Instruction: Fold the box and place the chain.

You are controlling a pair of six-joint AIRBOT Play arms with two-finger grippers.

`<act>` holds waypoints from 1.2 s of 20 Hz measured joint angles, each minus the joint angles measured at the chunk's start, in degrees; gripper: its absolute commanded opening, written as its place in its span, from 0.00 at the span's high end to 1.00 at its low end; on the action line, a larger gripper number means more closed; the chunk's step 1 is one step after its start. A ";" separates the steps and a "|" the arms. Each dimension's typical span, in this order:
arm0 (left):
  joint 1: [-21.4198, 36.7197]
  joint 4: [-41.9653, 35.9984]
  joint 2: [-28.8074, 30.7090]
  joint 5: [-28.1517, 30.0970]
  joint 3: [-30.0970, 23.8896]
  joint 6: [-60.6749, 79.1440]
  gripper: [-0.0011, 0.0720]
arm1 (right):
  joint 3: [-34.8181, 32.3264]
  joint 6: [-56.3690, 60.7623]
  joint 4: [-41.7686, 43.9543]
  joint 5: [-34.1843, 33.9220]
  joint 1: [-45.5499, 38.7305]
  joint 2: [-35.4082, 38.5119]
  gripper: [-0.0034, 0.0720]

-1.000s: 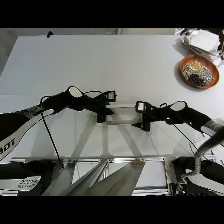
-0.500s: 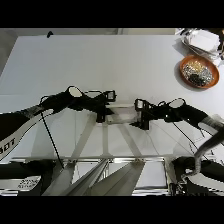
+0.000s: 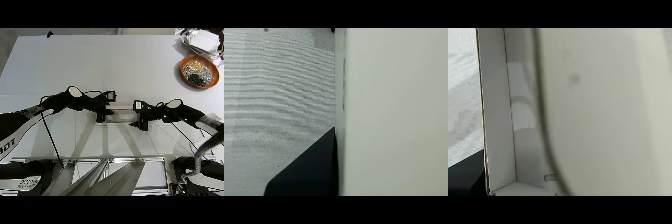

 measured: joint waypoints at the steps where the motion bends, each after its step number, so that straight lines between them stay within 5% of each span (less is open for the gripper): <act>1: 0.00 0.00 0.00 0.00 -0.02 0.00 0.95 | 0.00 -0.09 -0.02 -0.09 0.00 -0.02 0.43; 24: 0.00 0.00 0.00 0.00 0.00 -0.04 0.95 | -0.02 -0.04 -1.05 -1.20 0.07 0.04 0.42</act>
